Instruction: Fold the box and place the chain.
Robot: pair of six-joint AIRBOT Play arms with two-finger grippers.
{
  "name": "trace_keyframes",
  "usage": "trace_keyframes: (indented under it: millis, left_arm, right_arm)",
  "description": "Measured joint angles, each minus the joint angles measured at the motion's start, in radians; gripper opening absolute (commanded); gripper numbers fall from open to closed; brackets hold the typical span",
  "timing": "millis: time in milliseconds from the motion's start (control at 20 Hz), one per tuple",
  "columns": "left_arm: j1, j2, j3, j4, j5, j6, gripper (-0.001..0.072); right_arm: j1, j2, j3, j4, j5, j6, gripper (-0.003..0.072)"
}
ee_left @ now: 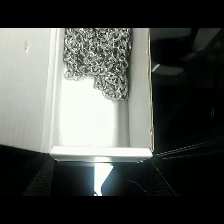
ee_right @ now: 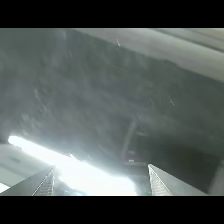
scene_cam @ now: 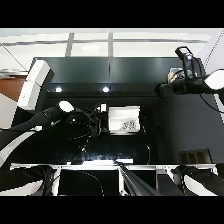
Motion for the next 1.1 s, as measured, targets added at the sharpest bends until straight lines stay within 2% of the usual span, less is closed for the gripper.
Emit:
trace_keyframes:
  millis: [200,450,650,800,1100]
  left_arm:
    - [-0.002,0.0,0.0,0.006,0.002,-0.001,0.0438]
    - [-0.002,0.0,0.0,0.01,0.003,-0.003,0.0438]
    - [-0.002,0.0,0.0,0.01,0.003,-0.003,0.0438]
    - [-0.002,0.0,0.0,0.011,0.003,-0.003,0.0438]
    - [-0.002,0.0,0.0,0.013,0.003,-0.003,0.0438]
  right_arm:
    - [0.013,-0.166,0.071,0.198,0.051,-0.212,0.0705]
    - [0.05,-0.285,0.095,0.375,0.21,-0.512,0.0698]
    - [0.064,-0.296,0.1,0.442,0.36,-0.62,0.0699]
    - [0.067,-0.262,0.094,0.453,0.417,-0.659,0.0699]
    - [0.122,-0.193,-0.042,0.395,0.336,-0.728,0.0699]
